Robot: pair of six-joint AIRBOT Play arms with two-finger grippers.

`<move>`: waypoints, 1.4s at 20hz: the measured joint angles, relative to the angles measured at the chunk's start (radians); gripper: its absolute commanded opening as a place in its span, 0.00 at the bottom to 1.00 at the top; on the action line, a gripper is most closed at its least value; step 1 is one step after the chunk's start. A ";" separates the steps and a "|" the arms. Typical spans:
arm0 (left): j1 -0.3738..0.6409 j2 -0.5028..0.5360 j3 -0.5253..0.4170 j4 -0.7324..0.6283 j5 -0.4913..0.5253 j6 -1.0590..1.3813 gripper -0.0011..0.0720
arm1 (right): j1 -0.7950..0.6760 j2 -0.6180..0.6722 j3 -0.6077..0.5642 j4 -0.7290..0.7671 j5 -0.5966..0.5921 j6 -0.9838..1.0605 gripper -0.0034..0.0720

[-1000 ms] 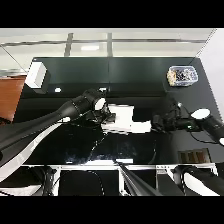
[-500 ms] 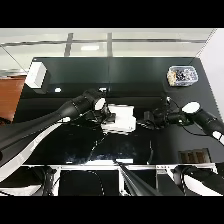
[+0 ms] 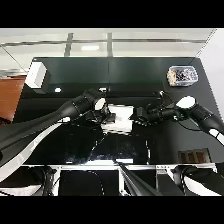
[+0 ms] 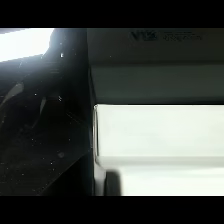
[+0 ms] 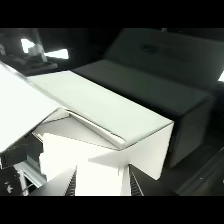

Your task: Fold the box and place the chain.

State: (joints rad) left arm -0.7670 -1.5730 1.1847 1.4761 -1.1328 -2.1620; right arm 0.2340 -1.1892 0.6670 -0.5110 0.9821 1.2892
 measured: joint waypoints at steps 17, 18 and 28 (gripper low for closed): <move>0.000 0.000 0.000 -0.001 0.002 -0.001 0.05 | 0.200 -0.003 0.133 -0.423 -0.048 0.423 0.53; 0.000 0.000 0.000 -0.001 0.002 -0.001 0.05 | 0.202 -0.004 0.135 -0.439 -0.045 0.443 0.53; 0.000 0.000 0.000 0.000 0.001 0.000 0.05 | 0.322 -0.089 0.220 -0.616 -0.037 0.652 0.36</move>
